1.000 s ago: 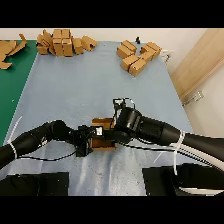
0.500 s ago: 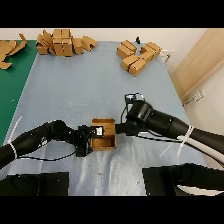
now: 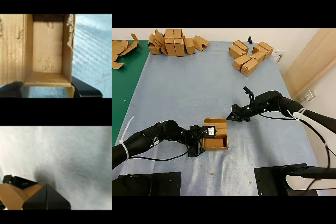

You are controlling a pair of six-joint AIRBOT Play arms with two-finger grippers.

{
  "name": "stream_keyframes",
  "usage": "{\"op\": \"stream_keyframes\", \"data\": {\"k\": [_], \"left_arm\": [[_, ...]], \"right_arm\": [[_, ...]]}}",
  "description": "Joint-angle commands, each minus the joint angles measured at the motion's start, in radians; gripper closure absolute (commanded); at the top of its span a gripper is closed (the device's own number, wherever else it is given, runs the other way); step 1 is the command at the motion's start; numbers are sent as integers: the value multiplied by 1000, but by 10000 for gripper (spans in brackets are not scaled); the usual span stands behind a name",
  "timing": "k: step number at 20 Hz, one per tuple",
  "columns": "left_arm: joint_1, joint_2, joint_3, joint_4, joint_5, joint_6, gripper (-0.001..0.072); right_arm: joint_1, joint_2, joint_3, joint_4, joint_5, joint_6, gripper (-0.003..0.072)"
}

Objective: Fold the box.

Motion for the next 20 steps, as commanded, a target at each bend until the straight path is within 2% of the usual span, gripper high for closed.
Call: {"op": "stream_keyframes", "data": {"k": [1, 3, 8, 11, 14, 16, 18, 20], "left_arm": [[0, 0, 1, 0, 0, 0, 184], [-1, 0, 1, 0, 0, 0, 184], [-2, 0, 1, 0, -1, 0, 185], [-2, 0, 1, 0, -1, 0, 184], [-2, 0, 1, 0, -2, 0, 185], [-2, 0, 1, 0, 0, 0, 184], [-2, 0, 1, 0, -1, 0, 184], [-2, 0, 1, 0, -1, 0, 184]], "right_arm": [[-26, -161, 57, 307, -163, -325, 685], [12, -191, 61, 344, -235, -371, 685], [117, -133, -46, 343, -210, -500, 683], [181, 26, -198, 343, -54, -596, 682], [254, 249, -333, 307, 237, -642, 682], [284, 322, -351, 214, 298, -641, 681], [321, 342, -351, 127, 365, -640, 681], [371, 350, -351, 108, 422, -659, 682]]}}
